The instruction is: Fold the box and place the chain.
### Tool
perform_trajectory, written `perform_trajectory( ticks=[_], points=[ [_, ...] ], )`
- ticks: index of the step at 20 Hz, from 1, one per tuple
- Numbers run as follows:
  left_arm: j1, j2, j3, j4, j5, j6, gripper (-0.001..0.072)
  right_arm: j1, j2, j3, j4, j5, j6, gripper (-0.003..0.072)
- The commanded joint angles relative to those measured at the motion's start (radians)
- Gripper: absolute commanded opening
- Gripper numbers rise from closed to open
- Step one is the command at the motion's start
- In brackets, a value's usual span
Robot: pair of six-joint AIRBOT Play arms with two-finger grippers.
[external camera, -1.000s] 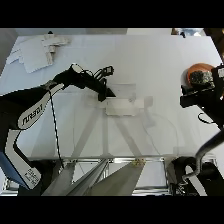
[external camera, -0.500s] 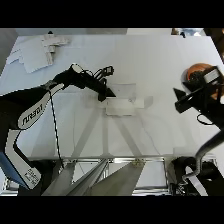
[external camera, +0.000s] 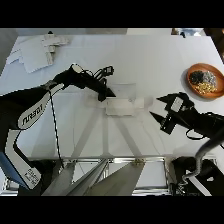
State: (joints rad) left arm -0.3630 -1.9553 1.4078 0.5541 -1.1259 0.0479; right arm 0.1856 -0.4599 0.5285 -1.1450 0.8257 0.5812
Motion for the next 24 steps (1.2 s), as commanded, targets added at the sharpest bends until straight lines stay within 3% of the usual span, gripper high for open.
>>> perform_trajectory(
  ticks=[1,3,4,6,10,12,15,19,24],
  points=[
    [0.0,-0.001,0.0,0.0,0.0,0.0,0.0008,0.027,0.001,0.001,0.006,0.053,-0.01,0.0538],
    [0.0,-0.001,0.0,0.0,0.0,0.0,0.0008,0.027,0.001,0.001,0.054,0.043,-0.011,0.0557],
    [0.0,-0.001,0.0,0.0,0.0,0.0,0.0008,0.027,0.0,0.001,0.101,0.014,-0.016,0.0651],
    [0.0,-0.001,0.0,0.0,0.0,0.0,0.0008,0.027,0.0,0.0,0.196,-0.096,-0.024,0.0696],
    [0.0,-0.001,0.0,0.0,0.0,0.0,0.0008,0.027,-0.03,-0.002,0.226,-0.415,-0.021,0.0694],
    [0.0,-0.001,0.0,0.0,0.0,0.0,0.0008,0.027,-0.079,-0.002,0.225,-0.475,-0.007,0.0694],
    [0.0,-0.001,0.0,0.0,0.0,0.0,0.0008,0.027,-0.166,-0.002,0.226,-0.445,0.05,0.0694],
    [0.0,0.0,0.0,0.0,0.0,0.0,0.0009,0.027,-0.303,-0.002,0.195,-0.287,0.161,0.0693],
    [0.0,-0.001,0.0,0.0,0.0,0.0,0.0013,0.027,-0.3,-0.007,0.103,-0.062,-0.302,0.0693]
  ],
)
